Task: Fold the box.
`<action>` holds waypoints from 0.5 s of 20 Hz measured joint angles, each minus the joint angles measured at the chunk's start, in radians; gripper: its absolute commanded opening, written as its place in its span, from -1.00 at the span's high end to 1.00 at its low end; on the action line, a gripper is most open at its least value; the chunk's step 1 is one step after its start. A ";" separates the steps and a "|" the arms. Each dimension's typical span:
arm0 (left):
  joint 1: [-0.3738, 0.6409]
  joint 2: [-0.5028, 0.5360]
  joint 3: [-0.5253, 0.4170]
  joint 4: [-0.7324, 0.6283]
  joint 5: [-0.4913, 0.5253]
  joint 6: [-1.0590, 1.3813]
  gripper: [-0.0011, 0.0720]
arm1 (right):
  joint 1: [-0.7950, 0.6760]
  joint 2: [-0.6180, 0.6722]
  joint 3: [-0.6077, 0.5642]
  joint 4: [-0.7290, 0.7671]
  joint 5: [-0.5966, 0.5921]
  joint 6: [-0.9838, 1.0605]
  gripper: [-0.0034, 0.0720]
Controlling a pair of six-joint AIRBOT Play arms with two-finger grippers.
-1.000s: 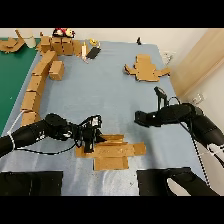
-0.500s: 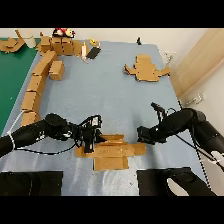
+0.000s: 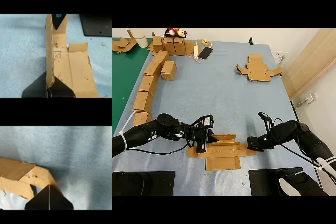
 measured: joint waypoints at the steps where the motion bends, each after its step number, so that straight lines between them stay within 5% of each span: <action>1: 0.000 0.000 0.000 0.000 0.000 0.000 0.93 | 0.000 0.000 -0.005 0.000 0.014 -0.007 0.90; 10: 0.000 0.000 0.000 0.000 0.000 0.000 0.93 | 0.000 0.006 -0.023 -0.031 0.072 -0.040 0.90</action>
